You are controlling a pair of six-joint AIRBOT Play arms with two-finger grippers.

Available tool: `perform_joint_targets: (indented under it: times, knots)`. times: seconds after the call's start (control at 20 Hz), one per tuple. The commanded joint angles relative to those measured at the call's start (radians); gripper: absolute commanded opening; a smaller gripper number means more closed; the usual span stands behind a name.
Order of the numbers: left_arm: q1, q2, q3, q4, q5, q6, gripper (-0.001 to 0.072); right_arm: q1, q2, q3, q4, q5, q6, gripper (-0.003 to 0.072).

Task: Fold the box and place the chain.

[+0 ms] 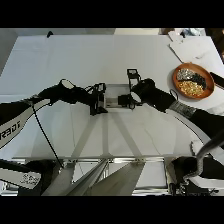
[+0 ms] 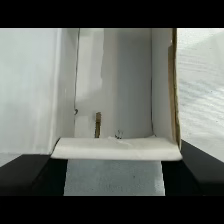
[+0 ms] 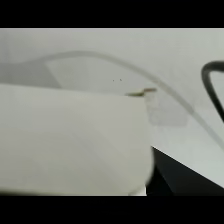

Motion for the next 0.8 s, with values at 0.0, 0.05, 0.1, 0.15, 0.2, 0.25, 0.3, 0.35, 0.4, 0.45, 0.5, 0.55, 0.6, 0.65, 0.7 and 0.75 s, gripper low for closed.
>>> perform_joint_targets:
  times: [0.0,0.05,0.1,0.15,0.2,0.25,0.3,0.35,0.4,0.45,0.5,0.55,0.6,0.65,0.7,0.75]
  knots:
    - [0.0,0.0,0.0,-0.001,0.002,-0.001,0.0254,0.0,0.006,0.0,-0.023,0.084,-0.011,0.0476]
    - [0.0,0.0,0.0,-0.001,0.002,0.0,0.0254,0.0,0.006,0.0,-0.031,0.084,-0.011,0.0465]
    - [0.0,0.0,0.0,-0.001,0.002,-0.001,0.0254,0.0,0.006,0.0,-0.035,0.082,-0.011,0.0451]
    - [0.0,0.0,0.0,-0.001,0.002,-0.001,0.0254,0.0,0.006,0.0,-0.058,0.078,-0.008,0.045]
    - [0.0,0.0,0.0,-0.001,0.002,-0.001,0.0254,0.0,0.005,0.0,-0.079,0.078,-0.007,0.0433]
    - [0.0,0.0,0.0,-0.001,0.002,-0.001,0.0254,0.0,0.003,0.0,-0.106,0.078,-0.007,0.0392]
    - [0.0,0.0,0.0,-0.001,0.002,0.0,0.0254,0.0,-0.002,0.0,-0.132,0.078,-0.007,0.0391]
    - [0.0,0.0,0.0,-0.001,0.002,0.0,0.0254,0.0,-0.008,0.0,-0.144,0.078,-0.007,0.0391]
    - [0.0,0.0,0.0,-0.001,0.002,0.0,0.0254,0.0,-0.016,0.0,-0.146,0.072,-0.007,0.0391]
    - [0.0,0.0,0.0,-0.001,0.002,-0.001,0.0254,0.0,-0.024,0.0,-0.141,0.058,-0.007,0.0391]
    - [0.0,0.0,0.0,-0.001,0.002,-0.001,0.0254,0.0,-0.029,0.0,-0.129,0.045,-0.007,0.0391]
    - [0.0,0.0,0.0,-0.001,0.002,0.0,0.0254,0.0,-0.031,0.0,-0.122,0.023,-0.006,0.0391]
    - [0.0,0.0,0.0,-0.001,0.002,-0.001,0.0254,0.0,-0.032,0.0,-0.12,0.006,0.009,0.039]
    - [0.0,0.0,0.0,-0.001,0.002,-0.001,0.0254,0.0,-0.034,0.0,-0.119,-0.002,0.038,0.0366]
    - [0.0,0.0,0.0,-0.001,0.002,-0.001,0.0254,0.0,-0.036,0.0,-0.119,-0.002,0.07,0.0298]
    - [0.0,0.0,0.0,-0.001,0.002,-0.001,0.0254,0.0,-0.039,0.0,-0.119,-0.005,0.087,0.029]
